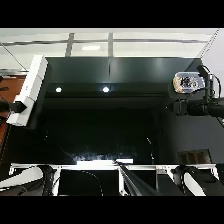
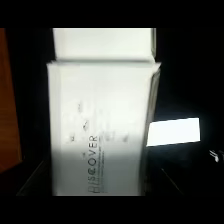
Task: Fold the box and place the chain.
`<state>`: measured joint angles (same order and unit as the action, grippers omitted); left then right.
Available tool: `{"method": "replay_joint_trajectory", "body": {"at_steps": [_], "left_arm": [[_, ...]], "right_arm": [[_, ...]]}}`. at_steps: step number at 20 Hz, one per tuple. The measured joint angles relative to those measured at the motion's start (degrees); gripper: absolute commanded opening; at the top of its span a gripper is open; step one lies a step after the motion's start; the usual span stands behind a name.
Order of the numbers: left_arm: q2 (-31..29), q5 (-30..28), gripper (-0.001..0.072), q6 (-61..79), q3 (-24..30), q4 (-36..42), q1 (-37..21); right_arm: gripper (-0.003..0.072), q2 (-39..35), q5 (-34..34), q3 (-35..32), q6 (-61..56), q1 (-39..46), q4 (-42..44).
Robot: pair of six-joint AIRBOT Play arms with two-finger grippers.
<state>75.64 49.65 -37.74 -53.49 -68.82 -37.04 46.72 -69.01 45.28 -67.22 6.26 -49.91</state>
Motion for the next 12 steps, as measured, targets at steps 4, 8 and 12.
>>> {"method": "replay_joint_trajectory", "body": {"at_steps": [4,8,12], "left_arm": [[-1.5,2.1,0.0714,-2.3,-4.5,0.0,0.7],[-4.0,9.5,0.0251,-8.7,-13.2,3.2,1.6],[-8.9,15.6,0.0020,-17.0,-18.8,9.3,4.5]], "right_arm": [[0.0006,0.0,-0.2,0.0,-0.3,0.0,0.2],[0.0006,0.0,-1.7,0.0,-0.5,0.0,0.3],[0.0003,-0.8,-4.3,0.0,-0.4,-0.5,0.2]]}}
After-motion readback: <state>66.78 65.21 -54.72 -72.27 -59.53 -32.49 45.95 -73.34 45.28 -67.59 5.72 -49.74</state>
